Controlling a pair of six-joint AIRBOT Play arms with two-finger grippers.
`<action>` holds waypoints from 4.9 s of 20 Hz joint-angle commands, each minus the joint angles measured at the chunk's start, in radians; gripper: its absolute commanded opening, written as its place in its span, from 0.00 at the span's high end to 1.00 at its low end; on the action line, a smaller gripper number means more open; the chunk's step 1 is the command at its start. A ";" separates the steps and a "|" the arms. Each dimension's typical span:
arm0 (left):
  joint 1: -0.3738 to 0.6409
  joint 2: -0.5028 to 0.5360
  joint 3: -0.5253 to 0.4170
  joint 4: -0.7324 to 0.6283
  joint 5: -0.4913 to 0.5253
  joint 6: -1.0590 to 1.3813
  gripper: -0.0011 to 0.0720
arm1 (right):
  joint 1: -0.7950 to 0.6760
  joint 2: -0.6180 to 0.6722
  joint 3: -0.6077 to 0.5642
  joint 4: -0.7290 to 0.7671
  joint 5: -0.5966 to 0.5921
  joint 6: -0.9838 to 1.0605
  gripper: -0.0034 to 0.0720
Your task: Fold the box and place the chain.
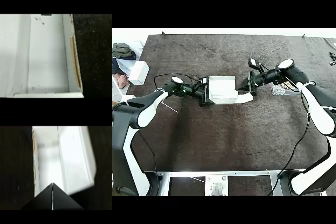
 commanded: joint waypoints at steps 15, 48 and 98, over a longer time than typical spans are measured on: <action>0.000 0.000 0.000 0.000 0.000 0.000 0.51 | 0.087 -0.131 0.000 0.037 -0.343 0.071 0.97; 0.000 0.000 0.000 0.000 0.000 0.000 0.51 | 0.129 0.006 -0.052 -0.434 -0.253 0.084 0.33; 0.000 0.000 0.000 0.000 -0.001 0.000 0.51 | -0.070 0.135 -0.052 -0.460 -0.136 0.908 0.97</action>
